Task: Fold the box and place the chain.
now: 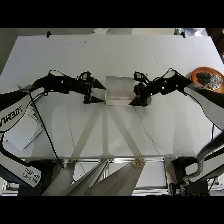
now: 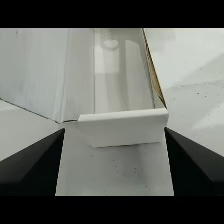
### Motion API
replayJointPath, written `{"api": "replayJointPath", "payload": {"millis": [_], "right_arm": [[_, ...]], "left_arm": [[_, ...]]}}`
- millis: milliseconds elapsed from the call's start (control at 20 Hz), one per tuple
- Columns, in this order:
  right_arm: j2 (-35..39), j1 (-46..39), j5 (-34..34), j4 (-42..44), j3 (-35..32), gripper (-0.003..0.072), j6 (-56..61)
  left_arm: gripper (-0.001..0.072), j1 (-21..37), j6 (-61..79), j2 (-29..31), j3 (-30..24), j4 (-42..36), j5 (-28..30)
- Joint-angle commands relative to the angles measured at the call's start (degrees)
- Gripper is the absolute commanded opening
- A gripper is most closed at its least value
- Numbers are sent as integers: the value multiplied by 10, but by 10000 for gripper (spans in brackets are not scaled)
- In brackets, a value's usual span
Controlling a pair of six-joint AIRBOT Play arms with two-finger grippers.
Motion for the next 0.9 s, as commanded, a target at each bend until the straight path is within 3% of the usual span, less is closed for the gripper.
{"api": "replayJointPath", "payload": {"millis": [0, 450, 850], "right_arm": [[0, 0, 0, 0, 0, 375, 0], [0, 0, 0, 0, 0, 375, 0], [0, 0, 0, 0, 0, 375, 0]], "left_arm": [[698, -7, 3, -3, 3, 3, -14], [697, -21, -70, -2, 9, 1, 28], [697, -1, -85, -3, 9, 7, 11]]}}
